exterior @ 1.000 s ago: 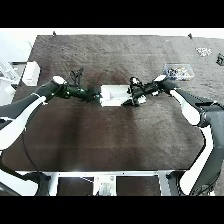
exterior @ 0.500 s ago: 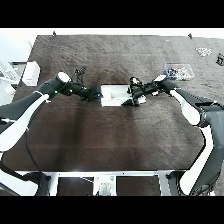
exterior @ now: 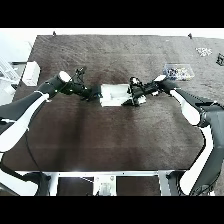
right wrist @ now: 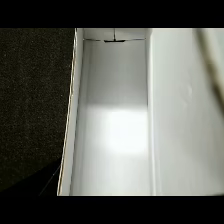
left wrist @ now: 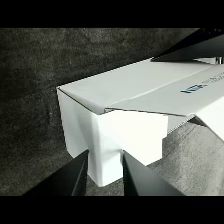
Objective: Fold the box and place the chain.
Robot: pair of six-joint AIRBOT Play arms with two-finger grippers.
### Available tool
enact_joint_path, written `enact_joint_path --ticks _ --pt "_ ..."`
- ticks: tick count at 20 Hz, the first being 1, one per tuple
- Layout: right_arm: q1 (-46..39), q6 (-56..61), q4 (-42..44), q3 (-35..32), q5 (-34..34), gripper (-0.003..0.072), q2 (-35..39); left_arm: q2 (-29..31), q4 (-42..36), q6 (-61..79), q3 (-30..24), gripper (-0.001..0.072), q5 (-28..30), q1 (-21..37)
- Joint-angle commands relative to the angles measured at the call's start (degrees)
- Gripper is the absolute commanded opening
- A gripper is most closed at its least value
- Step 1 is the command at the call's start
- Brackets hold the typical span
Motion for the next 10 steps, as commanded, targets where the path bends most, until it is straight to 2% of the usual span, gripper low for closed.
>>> enact_joint_path --ticks 1,6,7,8,10 --pt "0.0 0.0 0.0 0.0 0.0 0.0475 0.0 0.0 0.9 -0.8 0.8 0.026 0.5 -0.1" --pt "0.0 0.0 0.0 0.0 0.0 0.0475 0.0 -0.1 1.4 -2.0 1.3 0.0274 1.0 -0.5" --pt "0.0 0.0 0.0 0.0 0.0 0.0475 0.0 0.0 2.1 -2.9 1.4 0.0449 1.0 -1.0" --pt "0.0 0.0 0.0 0.0 0.0 0.0475 0.0 -0.1 2.6 -3.2 1.4 0.0584 0.9 -1.5" --pt "0.0 0.0 0.0 0.0 0.0 0.0475 0.0 -0.1 3.9 -4.9 1.4 0.0591 1.0 -1.9"
